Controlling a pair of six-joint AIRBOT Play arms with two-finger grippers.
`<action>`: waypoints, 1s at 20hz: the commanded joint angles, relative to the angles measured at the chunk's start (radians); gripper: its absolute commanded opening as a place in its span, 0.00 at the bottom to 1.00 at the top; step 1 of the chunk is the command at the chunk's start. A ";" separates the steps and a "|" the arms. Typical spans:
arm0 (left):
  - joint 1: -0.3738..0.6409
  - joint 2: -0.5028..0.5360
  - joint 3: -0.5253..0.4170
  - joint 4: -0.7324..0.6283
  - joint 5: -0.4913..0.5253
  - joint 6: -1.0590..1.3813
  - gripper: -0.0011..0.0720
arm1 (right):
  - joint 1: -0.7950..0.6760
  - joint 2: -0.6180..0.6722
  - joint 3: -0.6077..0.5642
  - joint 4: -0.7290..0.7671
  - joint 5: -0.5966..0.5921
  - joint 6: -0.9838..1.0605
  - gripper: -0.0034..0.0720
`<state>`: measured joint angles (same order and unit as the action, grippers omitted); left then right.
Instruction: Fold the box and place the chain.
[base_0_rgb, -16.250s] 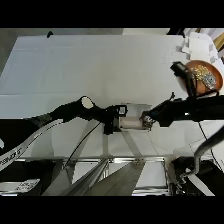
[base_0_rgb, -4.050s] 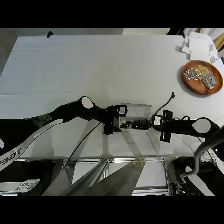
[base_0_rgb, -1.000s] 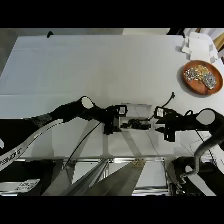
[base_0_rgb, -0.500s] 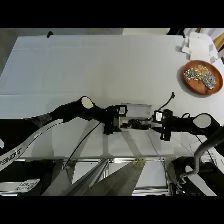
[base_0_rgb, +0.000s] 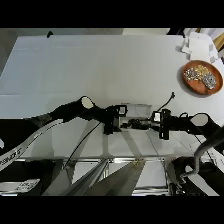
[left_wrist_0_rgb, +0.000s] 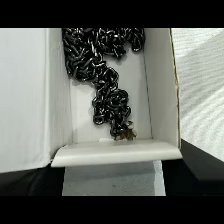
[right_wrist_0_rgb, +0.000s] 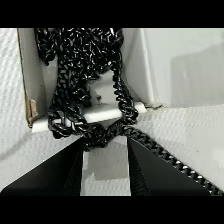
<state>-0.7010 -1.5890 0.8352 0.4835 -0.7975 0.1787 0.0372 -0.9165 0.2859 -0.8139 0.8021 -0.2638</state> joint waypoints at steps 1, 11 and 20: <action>0.001 0.001 0.000 0.000 0.000 0.000 0.11 | -0.001 -0.026 0.000 0.007 -0.013 -0.012 0.44; 0.001 0.001 0.000 0.000 0.000 0.000 0.11 | 0.050 -0.059 0.000 0.029 -0.033 -0.011 0.40; 0.001 0.001 0.000 0.000 0.000 0.000 0.11 | 0.071 -0.034 0.000 -0.039 -0.026 0.005 0.06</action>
<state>-0.7002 -1.5883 0.8352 0.4866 -0.7986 0.1787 0.1047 -0.9646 0.2855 -0.8299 0.7738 -0.2623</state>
